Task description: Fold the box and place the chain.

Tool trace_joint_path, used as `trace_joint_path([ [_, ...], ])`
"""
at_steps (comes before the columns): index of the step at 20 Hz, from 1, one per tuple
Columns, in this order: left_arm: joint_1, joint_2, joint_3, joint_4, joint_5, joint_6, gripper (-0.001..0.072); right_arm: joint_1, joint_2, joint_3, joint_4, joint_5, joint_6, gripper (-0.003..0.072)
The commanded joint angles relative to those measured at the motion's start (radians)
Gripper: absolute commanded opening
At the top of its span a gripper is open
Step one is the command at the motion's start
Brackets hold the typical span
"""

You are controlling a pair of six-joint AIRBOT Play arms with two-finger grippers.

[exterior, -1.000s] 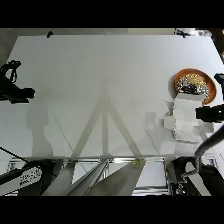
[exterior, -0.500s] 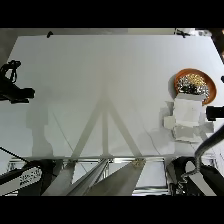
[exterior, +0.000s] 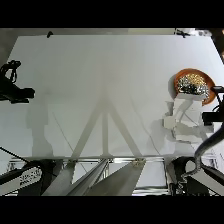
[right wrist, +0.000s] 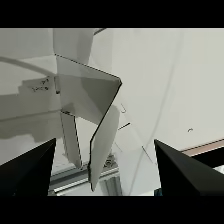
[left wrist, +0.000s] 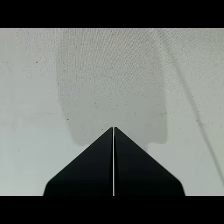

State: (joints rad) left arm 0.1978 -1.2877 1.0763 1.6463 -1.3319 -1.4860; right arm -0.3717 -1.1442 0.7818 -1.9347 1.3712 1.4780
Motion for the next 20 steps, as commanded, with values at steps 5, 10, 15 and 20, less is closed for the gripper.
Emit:
trace_joint_path([
  [5,0.001,0.001,0.0,0.0,0.0,0.0,0.0012,-0.075,-0.054,-0.001,-0.005,-0.034,0.044,0.0443],
  [10,0.001,0.001,0.0,0.0,0.0,0.0,0.0012,-0.075,-0.069,-0.001,0.029,-0.068,0.043,0.0176],
  [15,0.001,0.001,0.0,0.0,0.0,0.0,0.0012,-0.067,-0.068,-0.001,0.208,-0.054,-0.075,0.0012],
  [20,0.001,0.001,0.0,0.0,0.0,0.0,0.0012,0.035,0.002,-0.001,0.524,-0.067,-0.269,0.001],
])
